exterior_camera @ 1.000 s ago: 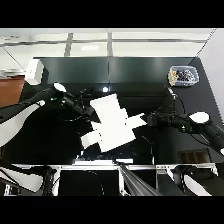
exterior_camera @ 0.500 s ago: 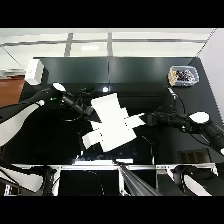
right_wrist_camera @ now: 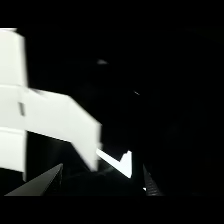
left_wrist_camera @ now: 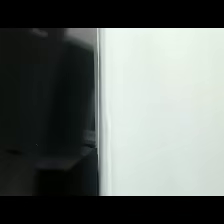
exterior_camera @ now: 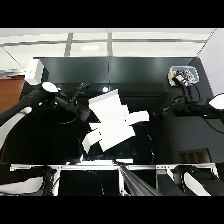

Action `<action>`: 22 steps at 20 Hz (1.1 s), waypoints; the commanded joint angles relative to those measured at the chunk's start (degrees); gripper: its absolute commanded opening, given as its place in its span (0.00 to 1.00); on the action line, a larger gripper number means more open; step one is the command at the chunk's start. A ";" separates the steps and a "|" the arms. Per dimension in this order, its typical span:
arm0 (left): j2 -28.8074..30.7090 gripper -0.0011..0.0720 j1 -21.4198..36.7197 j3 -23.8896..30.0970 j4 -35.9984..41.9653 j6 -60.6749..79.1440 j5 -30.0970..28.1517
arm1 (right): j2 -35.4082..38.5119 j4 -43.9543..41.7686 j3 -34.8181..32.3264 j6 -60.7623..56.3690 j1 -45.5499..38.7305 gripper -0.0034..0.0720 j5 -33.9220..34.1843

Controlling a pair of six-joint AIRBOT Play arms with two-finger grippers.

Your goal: Fold the box and place the chain.

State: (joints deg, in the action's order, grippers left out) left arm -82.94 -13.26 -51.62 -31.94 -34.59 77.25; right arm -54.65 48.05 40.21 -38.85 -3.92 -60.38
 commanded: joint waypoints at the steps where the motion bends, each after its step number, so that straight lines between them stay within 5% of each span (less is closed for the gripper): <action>1: 8.17 0.04 -2.64 5.97 -0.09 20.06 -9.79 | 0.22 5.44 2.56 -0.79 -1.49 0.78 1.18; 4: 8.07 0.04 -6.40 5.92 -0.57 33.99 -15.17 | 0.22 5.57 2.56 -0.79 -1.55 0.78 1.95; 6: 7.76 0.05 -9.14 5.88 -0.55 36.61 -23.58 | 0.22 5.57 2.56 -0.76 -1.53 0.78 2.21; 11: 5.75 0.05 -14.10 5.75 -5.70 42.03 -33.00 | 0.22 5.53 2.56 -0.76 -1.53 0.78 3.63; 22: 1.84 0.05 -14.27 1.88 -6.84 41.94 -33.75 | 0.07 4.85 -4.48 5.14 -0.90 0.78 4.09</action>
